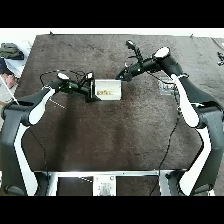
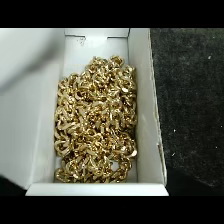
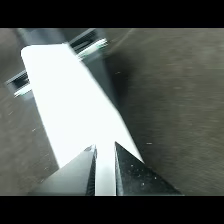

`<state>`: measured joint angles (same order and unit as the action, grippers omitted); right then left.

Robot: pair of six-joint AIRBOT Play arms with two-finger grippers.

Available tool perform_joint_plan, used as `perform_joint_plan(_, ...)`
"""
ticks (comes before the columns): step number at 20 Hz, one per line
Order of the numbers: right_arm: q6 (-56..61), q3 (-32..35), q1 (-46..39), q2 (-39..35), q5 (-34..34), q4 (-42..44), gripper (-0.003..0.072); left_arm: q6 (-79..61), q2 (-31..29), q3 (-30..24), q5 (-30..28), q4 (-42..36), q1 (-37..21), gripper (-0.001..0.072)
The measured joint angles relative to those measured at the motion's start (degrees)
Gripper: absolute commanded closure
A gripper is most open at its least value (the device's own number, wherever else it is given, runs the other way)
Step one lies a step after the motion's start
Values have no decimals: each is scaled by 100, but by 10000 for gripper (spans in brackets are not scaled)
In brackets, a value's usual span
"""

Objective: Fold the box and place the chain.

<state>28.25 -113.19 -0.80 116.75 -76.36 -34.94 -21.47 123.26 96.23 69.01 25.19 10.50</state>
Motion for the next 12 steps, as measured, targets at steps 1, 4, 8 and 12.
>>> perform_joint_plan(1,-87,-9,28,9,-107,9,519,0,0,0,0,0,-2,403)
perform_joint_plan(4,-332,-17,140,22,-306,11,518,0,0,2,0,2,0,402)
perform_joint_plan(8,-614,-22,345,24,-411,-358,517,0,0,2,0,2,0,403)
perform_joint_plan(12,-868,-22,494,26,-315,-704,398,0,0,0,0,2,0,403)
